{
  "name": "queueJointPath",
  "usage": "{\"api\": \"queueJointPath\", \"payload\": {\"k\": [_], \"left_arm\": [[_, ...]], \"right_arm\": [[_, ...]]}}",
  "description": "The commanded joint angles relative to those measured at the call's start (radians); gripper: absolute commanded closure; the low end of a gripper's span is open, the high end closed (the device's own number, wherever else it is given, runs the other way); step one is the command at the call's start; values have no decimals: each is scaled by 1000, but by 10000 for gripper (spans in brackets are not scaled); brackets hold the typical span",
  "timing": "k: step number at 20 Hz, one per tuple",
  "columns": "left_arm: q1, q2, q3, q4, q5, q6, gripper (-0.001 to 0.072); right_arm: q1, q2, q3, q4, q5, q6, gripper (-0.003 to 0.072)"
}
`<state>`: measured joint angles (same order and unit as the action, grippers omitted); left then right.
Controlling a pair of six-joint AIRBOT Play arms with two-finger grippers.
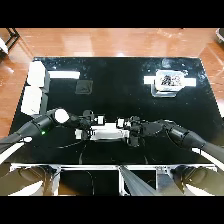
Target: Fold the box and place the chain.
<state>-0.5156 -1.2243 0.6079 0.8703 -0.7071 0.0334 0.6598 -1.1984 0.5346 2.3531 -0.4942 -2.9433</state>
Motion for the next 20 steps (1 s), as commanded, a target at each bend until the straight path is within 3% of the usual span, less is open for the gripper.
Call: {"api": "queueJointPath", "payload": {"k": [1, 20], "left_arm": [[0, 0, 8, 0, -1, 0, 685], [0, 0, 14, 0, -3, 0, 685]], "right_arm": [[-3, 1, 2, 13, 2, 0, -21], [-3, -23, 2, 59, 19, -45, -20]]}}
